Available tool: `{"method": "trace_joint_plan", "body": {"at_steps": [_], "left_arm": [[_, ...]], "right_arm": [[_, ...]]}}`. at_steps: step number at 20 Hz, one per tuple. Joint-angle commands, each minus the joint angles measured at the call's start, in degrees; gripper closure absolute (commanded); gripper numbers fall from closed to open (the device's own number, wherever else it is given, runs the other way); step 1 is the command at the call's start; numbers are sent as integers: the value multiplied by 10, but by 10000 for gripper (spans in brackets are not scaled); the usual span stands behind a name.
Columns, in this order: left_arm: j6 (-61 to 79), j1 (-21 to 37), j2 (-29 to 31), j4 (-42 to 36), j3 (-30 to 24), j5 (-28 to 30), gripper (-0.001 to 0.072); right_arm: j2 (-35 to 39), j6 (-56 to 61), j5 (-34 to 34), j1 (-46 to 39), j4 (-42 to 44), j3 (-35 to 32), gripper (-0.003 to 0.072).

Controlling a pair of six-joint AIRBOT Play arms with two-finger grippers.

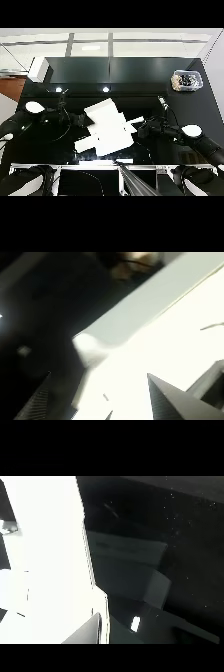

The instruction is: Fold the box and place the chain.

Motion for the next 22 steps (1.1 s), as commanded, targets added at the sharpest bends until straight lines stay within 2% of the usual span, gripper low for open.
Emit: {"method": "trace_joint_plan", "body": {"at_steps": [1,5,7,8,10,12,14,17,18,19,20,21,22], "left_arm": [[135,-1,-64,-89,0,-37,6],[223,-2,-117,-119,1,-114,9],[235,-2,-128,-119,2,-107,55],[242,-2,-130,-119,3,-102,125],[258,-2,-130,-118,7,-94,164],[279,-2,-133,-114,7,-83,309],[286,-2,-138,-114,7,-86,528],[308,-2,-140,-116,7,-97,549],[311,-2,-140,-116,7,-96,588],[317,-2,-140,-116,9,-97,681],[325,-2,-140,-116,12,-99,681],[325,-3,-139,-114,17,-99,681],[325,-3,-137,-112,23,-99,683]], "right_arm": [[0,-1,-1,2,3,-1,645],[0,-1,-1,2,5,-1,645],[0,-1,-1,2,5,-1,645],[0,-1,-1,2,5,-1,645],[0,0,-1,2,5,-1,645],[0,0,-1,2,5,-1,645],[0,0,-1,2,5,-1,645],[0,0,-1,2,5,-1,645],[0,0,-1,2,5,-1,644],[0,3,1,2,3,-1,643],[1,5,3,0,-4,-1,462],[2,18,9,-9,-16,1,154],[5,45,22,-26,-43,5,-17]]}}
